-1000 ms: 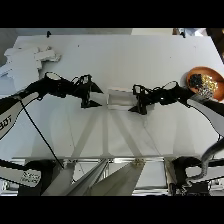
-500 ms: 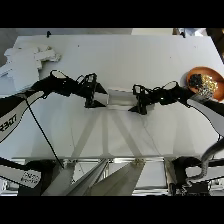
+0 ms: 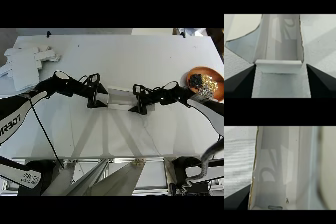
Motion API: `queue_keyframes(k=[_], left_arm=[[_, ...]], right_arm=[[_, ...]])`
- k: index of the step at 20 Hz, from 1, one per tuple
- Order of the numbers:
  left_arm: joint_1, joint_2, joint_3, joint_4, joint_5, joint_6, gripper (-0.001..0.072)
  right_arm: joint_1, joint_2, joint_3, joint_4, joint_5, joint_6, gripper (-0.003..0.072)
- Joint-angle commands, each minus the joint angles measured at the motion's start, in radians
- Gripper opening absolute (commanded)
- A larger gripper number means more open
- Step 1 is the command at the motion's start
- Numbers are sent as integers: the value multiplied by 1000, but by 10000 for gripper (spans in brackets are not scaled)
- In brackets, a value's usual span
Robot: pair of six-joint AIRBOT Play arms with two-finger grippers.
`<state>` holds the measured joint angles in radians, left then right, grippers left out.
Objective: Fold the box and place the chain.
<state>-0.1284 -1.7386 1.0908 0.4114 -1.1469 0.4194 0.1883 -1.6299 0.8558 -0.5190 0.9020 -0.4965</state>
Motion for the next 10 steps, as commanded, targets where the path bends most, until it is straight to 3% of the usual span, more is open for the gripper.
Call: queue_keyframes(k=[1, 10], left_arm=[[25, -2, 0, -8, -39, 0, 699], [86, -3, 0, 5, -54, 4, 700]], right_arm=[[1, 0, 1, 0, -1, -3, 403], [1, 0, 1, 0, -1, -3, 403]])
